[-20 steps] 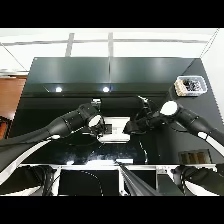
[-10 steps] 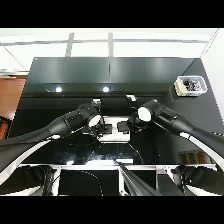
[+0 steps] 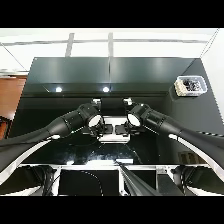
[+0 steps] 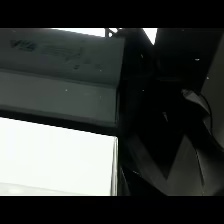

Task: Fold the box and place the chain.

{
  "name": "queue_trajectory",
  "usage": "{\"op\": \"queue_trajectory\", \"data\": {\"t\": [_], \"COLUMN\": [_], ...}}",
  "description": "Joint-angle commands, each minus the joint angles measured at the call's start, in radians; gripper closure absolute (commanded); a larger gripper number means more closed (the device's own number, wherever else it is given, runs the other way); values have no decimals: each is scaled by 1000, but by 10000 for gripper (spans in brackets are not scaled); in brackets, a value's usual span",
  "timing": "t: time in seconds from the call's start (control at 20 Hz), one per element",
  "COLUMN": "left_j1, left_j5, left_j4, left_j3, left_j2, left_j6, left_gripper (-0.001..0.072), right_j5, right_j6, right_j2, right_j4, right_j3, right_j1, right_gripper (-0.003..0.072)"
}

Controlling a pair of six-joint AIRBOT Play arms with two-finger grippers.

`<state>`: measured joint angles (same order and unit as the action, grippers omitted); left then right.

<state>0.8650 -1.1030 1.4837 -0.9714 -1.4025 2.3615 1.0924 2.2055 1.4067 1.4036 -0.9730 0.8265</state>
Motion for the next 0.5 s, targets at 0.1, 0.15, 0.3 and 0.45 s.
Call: {"op": "queue_trajectory", "data": {"t": [0.1, 0.15, 0.3, 0.45], "left_j1": [-1, -1, -1, -1], "left_j5": [-2, -2, -2, -1], "left_j4": [0, 0, 0, 0], "left_j3": [0, 0, 0, 0], "left_j2": [0, 0, 0, 0], "left_j6": [-1, 0, 0, 0], "left_gripper": [681, 681, 681, 681], "right_j5": [-1, -1, -1, -9], "right_j6": [36, 35, 36, 35], "right_j2": [6, 6, 6, 6], "right_j4": [11, 11, 7, 15], "right_j3": [-3, -4, -12, -14], "right_j1": [5, 5, 5, 5], "right_gripper": [675, 674, 413, 674]}}
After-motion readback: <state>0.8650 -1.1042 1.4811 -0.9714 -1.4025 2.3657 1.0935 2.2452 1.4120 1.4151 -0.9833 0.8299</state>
